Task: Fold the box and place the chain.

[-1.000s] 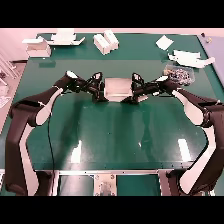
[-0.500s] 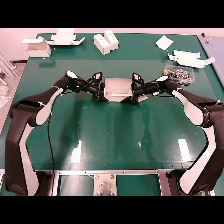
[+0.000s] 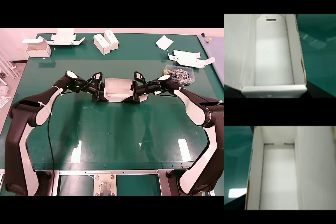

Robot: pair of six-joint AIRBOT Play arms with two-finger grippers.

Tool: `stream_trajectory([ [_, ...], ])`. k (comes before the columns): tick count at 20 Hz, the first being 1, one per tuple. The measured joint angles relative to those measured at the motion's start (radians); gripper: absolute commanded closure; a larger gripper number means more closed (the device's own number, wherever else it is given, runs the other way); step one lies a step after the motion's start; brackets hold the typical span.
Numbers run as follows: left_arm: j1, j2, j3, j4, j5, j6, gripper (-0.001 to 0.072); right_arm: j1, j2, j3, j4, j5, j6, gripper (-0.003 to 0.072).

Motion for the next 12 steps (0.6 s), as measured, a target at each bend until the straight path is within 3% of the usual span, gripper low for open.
stream_trajectory([
  [11, -0.001, 0.000, 0.000, -0.002, 0.007, 0.000, 0.0305, -0.163, 0.003, 0.157, 0.016, 0.258, 0.037, -0.0034],
  [12, -0.001, 0.000, 0.000, -0.002, 0.007, 0.000, 0.0305, -0.178, 0.003, 0.171, 0.026, 0.277, 0.071, 0.0168],
])
